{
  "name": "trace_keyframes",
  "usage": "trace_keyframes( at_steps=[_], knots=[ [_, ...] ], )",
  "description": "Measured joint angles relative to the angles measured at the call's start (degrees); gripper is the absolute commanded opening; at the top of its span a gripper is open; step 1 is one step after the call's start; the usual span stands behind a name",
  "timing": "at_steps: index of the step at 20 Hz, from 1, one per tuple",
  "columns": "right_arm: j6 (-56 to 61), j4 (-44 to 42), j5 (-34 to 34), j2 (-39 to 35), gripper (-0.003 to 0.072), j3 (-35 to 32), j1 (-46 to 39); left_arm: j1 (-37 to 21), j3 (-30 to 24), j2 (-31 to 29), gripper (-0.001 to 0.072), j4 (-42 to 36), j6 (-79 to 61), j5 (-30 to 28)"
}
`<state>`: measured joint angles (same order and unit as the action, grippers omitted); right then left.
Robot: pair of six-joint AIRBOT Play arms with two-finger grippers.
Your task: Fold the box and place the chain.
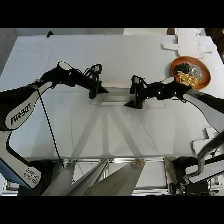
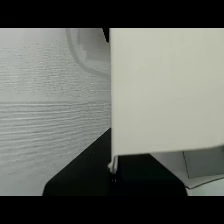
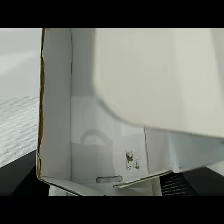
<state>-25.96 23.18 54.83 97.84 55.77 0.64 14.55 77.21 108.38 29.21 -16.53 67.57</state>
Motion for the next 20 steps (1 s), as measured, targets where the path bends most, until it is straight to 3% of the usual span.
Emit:
trace_keyframes(
  at_steps=[14,16,20],
  knots=[
    [0.0,0.3,-0.4,0.0,0.0656,0.0,0.0,0.0,0.0,0.0,0.0011,0.0,0.0,0.0],
    [0.0,0.3,-0.5,0.0,0.0563,0.0,0.0,0.0,0.0,0.0,0.0011,0.0,0.0,0.0],
    [0.0,0.3,-0.5,0.0,0.0567,0.0,0.0,0.0,0.0,0.0,0.0011,0.0,0.0,0.0]
  ],
)
